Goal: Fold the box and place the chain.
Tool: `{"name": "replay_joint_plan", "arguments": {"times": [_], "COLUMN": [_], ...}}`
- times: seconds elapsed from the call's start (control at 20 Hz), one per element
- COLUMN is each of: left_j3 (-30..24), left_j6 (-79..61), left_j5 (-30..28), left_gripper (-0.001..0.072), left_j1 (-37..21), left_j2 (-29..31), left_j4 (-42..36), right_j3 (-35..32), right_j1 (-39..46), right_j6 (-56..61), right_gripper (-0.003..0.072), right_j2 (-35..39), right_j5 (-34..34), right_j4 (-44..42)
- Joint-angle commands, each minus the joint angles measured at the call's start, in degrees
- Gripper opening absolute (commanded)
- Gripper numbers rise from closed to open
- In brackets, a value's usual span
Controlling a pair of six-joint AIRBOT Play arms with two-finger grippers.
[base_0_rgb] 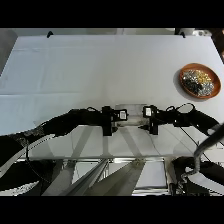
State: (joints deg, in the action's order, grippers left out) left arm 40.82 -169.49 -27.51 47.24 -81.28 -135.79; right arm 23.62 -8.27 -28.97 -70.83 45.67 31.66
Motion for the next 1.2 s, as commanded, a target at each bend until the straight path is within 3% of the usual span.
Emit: {"name": "replay_joint_plan", "arguments": {"times": [0.0,0.65,0.7,0.8,1.15], "left_j3": [0.02,0.02,0.02,0.02,0.02], "left_j6": [-0.04,-0.04,-0.04,-0.04,-0.04], "left_j5": [0.31,0.31,0.31,0.31,0.33], "left_gripper": [0.0196,0.0196,0.0196,0.0196,0.0196], "left_j1": [-0.02,-0.02,-0.02,-0.02,-0.02], "left_j2": [-0.02,-0.02,-0.02,-0.02,-0.02], "left_j4": [0.20,0.20,0.20,0.20,0.20], "right_j3": [0.02,0.02,0.02,0.02,0.02], "right_j1": [-0.04,-0.04,-0.04,-0.04,-0.04], "right_j6": [-0.02,0.42,0.42,0.44,5.88], "right_gripper": [0.0408,0.0399,0.0441,0.0701,0.0694], "right_j2": [-0.02,-0.02,-0.02,-0.02,2.40], "right_j5": [0.00,2.08,2.08,2.12,4.26], "right_j4": [0.00,-0.22,-0.22,0.00,2.60]}}
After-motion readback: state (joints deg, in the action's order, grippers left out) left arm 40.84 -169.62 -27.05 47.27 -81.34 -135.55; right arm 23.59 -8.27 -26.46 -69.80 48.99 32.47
